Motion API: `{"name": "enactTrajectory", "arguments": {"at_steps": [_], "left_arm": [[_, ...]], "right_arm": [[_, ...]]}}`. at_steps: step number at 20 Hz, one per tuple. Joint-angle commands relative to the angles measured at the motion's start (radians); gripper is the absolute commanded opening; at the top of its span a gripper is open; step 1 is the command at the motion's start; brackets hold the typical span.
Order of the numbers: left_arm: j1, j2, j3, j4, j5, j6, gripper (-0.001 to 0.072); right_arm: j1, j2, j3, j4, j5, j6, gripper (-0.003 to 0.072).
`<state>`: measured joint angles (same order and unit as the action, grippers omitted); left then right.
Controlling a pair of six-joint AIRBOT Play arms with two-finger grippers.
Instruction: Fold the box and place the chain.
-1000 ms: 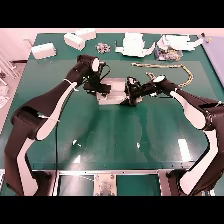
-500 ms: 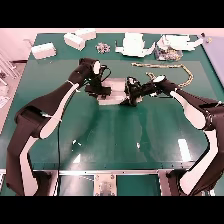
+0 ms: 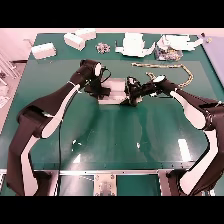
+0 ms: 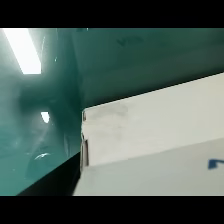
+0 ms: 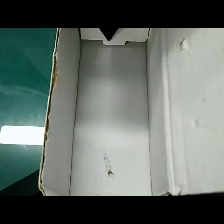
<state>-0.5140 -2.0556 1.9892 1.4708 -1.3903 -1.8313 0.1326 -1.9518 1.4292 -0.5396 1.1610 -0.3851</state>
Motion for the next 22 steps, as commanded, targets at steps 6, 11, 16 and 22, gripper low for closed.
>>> {"name": "enactTrajectory", "arguments": {"at_steps": [6,11,16,22], "left_arm": [[0.0,-0.01,0.0,0.023,-0.002,-0.002,0.0062],[-0.003,-0.01,0.0,0.024,0.003,-0.001,0.0022],[-0.003,-0.024,0.001,0.022,-0.011,-0.001,0.0022],[-0.002,-0.021,0.006,0.018,-0.005,-0.001,0.0366]], "right_arm": [[0.001,0.0,0.0,0.0,0.0,0.0,0.0588],[0.001,0.0,0.0,0.0,0.0,0.0,0.0588],[0.001,0.0,0.0,0.0,0.0,0.0,0.0587],[0.001,0.0,0.0,0.0,0.0,0.0,0.0588]]}}
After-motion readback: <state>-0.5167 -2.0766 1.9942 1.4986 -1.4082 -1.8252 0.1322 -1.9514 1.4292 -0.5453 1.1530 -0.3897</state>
